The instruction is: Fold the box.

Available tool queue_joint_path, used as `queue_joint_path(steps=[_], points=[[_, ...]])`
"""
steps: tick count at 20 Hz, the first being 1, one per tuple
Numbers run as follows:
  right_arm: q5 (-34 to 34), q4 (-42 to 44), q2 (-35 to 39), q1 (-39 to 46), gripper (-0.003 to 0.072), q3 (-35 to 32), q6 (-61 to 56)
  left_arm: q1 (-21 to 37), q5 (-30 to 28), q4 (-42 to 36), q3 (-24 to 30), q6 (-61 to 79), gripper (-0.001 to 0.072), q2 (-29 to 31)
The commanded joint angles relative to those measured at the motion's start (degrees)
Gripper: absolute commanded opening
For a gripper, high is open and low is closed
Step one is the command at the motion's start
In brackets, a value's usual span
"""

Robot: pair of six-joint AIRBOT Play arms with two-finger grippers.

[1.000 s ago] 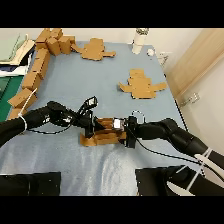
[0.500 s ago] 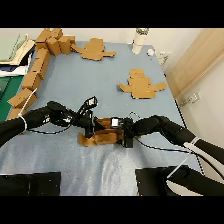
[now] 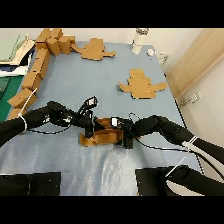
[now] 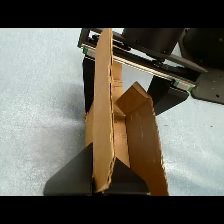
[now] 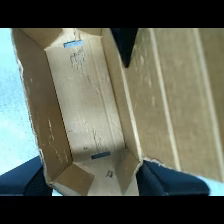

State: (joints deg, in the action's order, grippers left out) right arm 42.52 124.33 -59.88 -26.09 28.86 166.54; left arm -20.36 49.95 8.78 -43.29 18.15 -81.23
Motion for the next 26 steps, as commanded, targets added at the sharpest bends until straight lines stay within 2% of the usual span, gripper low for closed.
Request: queue_joint_path(steps=[1, 12, 13, 14, 15, 21, 23, 26], points=[[-0.68, 0.02, -0.07, -0.09, 0.0720, 0.04, 0.04, 0.00, -0.02, 0.00, 0.02, 0.00, 0.0014, 0.02], [-1.29, -0.02, -0.11, -0.09, 0.0708, 0.04, 0.48, 0.00, -0.02, 0.00, 0.02, 0.02, 0.0014, 0.02], [-1.31, -0.02, -0.35, -0.09, 0.0688, 0.04, 0.48, 0.00, -0.02, 0.00, 0.02, 0.00, 0.0014, 0.02], [-1.27, -0.04, -0.76, -0.11, 0.0614, 0.04, 0.48, 0.00, -0.02, 0.00, 0.02, 0.00, 0.0014, 0.02], [-1.33, -0.07, -1.09, -0.15, 0.0582, 0.04, 0.50, 0.00, -0.02, 0.00, 0.00, 0.00, 0.0014, 0.02], [-1.46, -1.14, -1.42, -0.48, 0.0578, 0.04, 0.59, 0.00, -0.02, 0.00, 0.02, 0.00, 0.0015, 0.04], [-1.33, -1.20, -1.49, -0.48, 0.0448, 0.04, 0.59, 0.00, -0.02, 0.00, 0.02, 0.00, 0.0014, 0.02], [-1.40, -1.46, -1.49, -0.46, 0.0449, 0.04, 0.59, 0.00, -0.02, 0.00, 0.02, 0.00, 0.0014, 0.02]])
